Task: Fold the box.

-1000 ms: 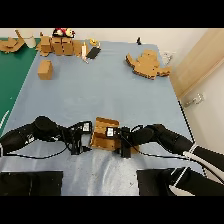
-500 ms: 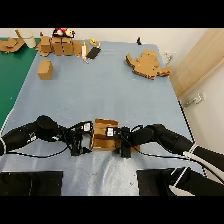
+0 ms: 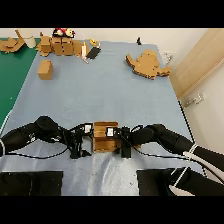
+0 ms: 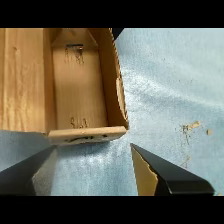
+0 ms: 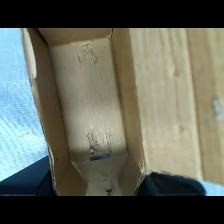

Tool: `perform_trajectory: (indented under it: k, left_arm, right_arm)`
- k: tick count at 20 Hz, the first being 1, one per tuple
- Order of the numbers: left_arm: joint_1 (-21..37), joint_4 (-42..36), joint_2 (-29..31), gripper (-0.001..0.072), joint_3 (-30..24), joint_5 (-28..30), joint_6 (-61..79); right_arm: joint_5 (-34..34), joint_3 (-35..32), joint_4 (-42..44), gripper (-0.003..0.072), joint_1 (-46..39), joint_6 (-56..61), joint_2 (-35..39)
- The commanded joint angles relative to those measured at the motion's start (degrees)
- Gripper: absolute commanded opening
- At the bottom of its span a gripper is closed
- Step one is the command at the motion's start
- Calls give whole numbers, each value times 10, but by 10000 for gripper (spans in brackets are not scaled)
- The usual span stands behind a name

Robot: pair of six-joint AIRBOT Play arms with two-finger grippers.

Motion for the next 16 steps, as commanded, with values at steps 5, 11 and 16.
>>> perform_trajectory:
  k: [5, 11, 16]
  left_arm:
    - [0, 56, 13, 720, -1, 50, -64]
    - [0, 71, 12, 720, -3, 58, -89]
    - [-19, 47, 12, 720, -2, 74, -82]
  right_arm:
    - [1, 0, 1, 581, 0, 0, 0]
    - [0, 0, 1, 581, 0, 0, 0]
    - [1, 0, 1, 581, 0, 0, 0]
